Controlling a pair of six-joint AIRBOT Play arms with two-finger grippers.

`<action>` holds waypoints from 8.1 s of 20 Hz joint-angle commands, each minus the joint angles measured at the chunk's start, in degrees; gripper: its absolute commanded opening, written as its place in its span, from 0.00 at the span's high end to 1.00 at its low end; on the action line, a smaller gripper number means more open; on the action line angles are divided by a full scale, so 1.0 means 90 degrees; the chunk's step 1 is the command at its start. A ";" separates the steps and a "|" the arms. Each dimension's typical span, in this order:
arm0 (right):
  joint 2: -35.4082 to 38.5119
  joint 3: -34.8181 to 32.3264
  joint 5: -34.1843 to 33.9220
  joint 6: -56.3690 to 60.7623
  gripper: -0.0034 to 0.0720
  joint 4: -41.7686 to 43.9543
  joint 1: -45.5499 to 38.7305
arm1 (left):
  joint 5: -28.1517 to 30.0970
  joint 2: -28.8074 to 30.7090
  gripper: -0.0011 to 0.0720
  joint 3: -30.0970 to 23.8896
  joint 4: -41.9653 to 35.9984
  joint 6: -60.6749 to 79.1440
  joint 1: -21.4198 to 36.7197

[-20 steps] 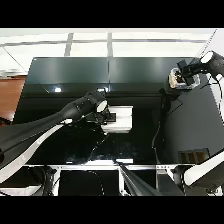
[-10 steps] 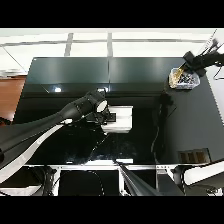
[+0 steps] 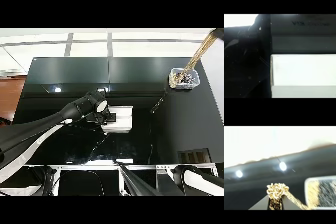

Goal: Fold the box and place the chain.

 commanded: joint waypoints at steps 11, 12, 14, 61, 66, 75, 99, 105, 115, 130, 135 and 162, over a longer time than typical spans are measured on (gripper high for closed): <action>0.1865 0.0002 0.0950 -0.0729 0.94 0.1938 0.0967 | -0.0002 0.0000 0.95 0.0000 0.0000 0.0000 0.0002; 0.1880 0.0002 0.1076 -0.0729 0.94 0.2064 0.1066 | -0.0005 0.0000 0.95 0.0000 0.0000 0.0000 0.0002; 0.1880 0.0002 0.1265 -0.0731 0.94 0.2193 0.1243 | -0.0005 0.0000 0.95 0.0000 -0.0005 0.0000 0.0002; 0.1821 -0.6516 -0.0702 -0.3162 0.03 0.0712 0.2322 | -0.0029 0.0000 0.95 0.0000 -0.0029 0.0000 0.0000; 0.1768 -0.7720 -0.2633 -0.7053 0.00 0.0811 0.3468 | -0.0022 0.0000 0.95 0.0000 -0.0029 0.0000 0.0002; 0.0236 -0.7577 -0.2866 -1.1334 0.00 0.2671 0.3672 | -0.0005 0.0000 0.95 0.0000 -0.0029 0.0000 0.0000; 0.0364 -0.7402 -0.3147 -0.9330 0.94 0.2353 0.3262 | -0.0002 0.0000 0.95 0.0000 -0.0029 0.0000 0.0000; 0.2229 -0.7036 -0.1547 -0.6052 0.94 0.2086 0.3184 | -0.0002 0.0000 0.95 0.0000 -0.0029 0.0000 0.0000; 0.2696 -0.6387 -0.1268 -0.5418 0.94 0.5413 0.3276 | 0.0000 0.0000 0.95 0.0000 -0.0029 0.0000 0.0002; 0.2688 -0.6419 -0.1736 -0.4857 0.57 0.3580 0.3203 | 0.0034 -0.0002 0.95 0.0000 -0.0049 0.0002 0.0000; 0.2688 -0.6419 -0.1688 -0.4855 0.57 0.3560 0.3104 | -0.0104 0.0007 0.86 0.0044 -0.0194 -0.0102 0.0005; 0.2688 -0.6419 -0.2008 -0.4597 0.57 0.3087 0.3104 | 0.1343 0.3167 0.00 -0.3563 -0.4699 1.1572 0.3606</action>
